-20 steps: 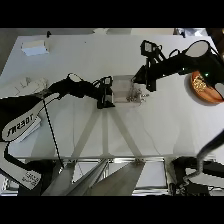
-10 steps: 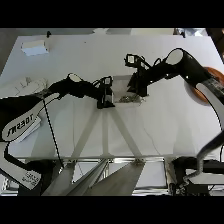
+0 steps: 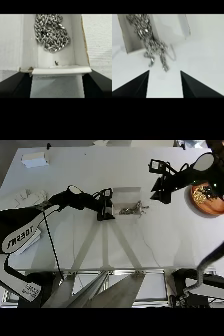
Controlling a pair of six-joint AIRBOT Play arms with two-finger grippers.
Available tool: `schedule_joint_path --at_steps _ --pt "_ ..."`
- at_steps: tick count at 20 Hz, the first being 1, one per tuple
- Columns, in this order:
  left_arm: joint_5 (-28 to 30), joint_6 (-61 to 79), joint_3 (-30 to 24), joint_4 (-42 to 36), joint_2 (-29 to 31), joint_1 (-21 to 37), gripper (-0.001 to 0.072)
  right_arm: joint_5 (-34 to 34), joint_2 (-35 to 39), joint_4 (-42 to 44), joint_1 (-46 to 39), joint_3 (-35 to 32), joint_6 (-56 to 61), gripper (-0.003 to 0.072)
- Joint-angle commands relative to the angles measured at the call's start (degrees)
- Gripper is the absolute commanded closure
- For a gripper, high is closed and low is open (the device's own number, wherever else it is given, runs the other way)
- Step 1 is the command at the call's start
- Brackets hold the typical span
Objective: Fold the box and place the chain.
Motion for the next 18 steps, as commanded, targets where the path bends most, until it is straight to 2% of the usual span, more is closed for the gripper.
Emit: schedule_joint_path --at_steps 1,5,7,9,13,18 --pt "0.0 0.0 0.0 0.0 0.0 0.0 0.0428 0.9 -3.6 -1.7 -3.3 0.0 -3.9 0.0222" --pt "0.0 0.0 0.0 0.0 0.0 0.0 0.0428 0.6 -10.4 -1.0 -1.5 0.0 -11.7 0.0204" --pt "0.0 0.0 0.0 0.0 0.0 0.0 0.0428 -0.4 -13.3 -0.5 0.2 0.0 -13.6 0.0159" --pt "0.0 0.0 0.0 0.0 0.0 0.0 0.0428 -1.5 -15.5 0.0 2.0 0.0 -15.6 0.0146" --pt "0.0 0.0 0.0 0.0 0.0 0.0 0.0428 -6.2 -17.5 -0.1 4.8 0.0 -15.7 0.0129" --pt "0.0 0.0 0.0 0.0 0.0 0.0 0.0428 -4.4 -18.6 -1.8 5.4 0.0 -15.7 0.0129"
